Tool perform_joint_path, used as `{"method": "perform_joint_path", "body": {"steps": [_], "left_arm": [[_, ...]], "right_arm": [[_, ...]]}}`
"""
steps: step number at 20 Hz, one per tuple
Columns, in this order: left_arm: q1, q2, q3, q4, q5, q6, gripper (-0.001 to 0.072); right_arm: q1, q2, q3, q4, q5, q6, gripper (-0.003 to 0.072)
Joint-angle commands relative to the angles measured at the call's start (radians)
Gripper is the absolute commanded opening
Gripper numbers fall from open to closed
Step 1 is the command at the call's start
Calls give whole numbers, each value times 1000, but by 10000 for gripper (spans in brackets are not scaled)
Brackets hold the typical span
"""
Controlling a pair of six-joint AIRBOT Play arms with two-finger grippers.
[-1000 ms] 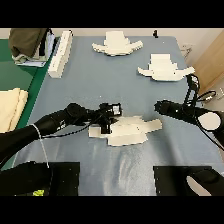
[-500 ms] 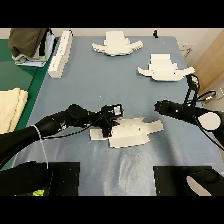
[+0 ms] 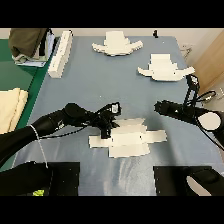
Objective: Fold the box.
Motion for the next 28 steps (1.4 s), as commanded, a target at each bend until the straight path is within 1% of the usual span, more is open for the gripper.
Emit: {"method": "perform_joint_path", "body": {"steps": [1, 6, 10, 13, 16, 17, 19, 20, 22, 25, 28], "left_arm": [[16, 1, -2, 1, -28, -19, 15], [16, 0, -2, 8, -22, -11, 14], [2, 4, 1, 8, -45, 72, 15], [-4, 36, 7, 8, 4, 94, 14], [-2, 53, 16, 15, -28, 175, 15], [-5, 51, 15, 16, -10, 204, 15], [-5, 51, 16, 15, 74, 211, 14], [-3, 51, 14, 15, 99, 208, 15], [-8, 48, 2, 14, 103, 207, 15], [-31, 23, -38, 3, 167, 198, 15], [-56, 17, -51, -18, 165, 189, 15]], "right_arm": [[1, 0, 1, 1, 0, 0, 18], [1, 0, 1, 8, 0, 0, 19], [1, 0, 1, 8, 0, 0, 18], [1, 0, 1, 7, -3, 0, 18], [1, 0, 1, 8, -10, 0, 18], [1, 0, 1, 8, -10, 0, 18], [1, 0, 1, 7, -9, 0, 18], [1, 0, 1, 8, -9, 0, 18], [1, 0, 1, 8, -9, 0, 19], [1, 0, 1, 8, -8, 0, 18], [1, 0, 1, 8, -8, 0, 18]]}}
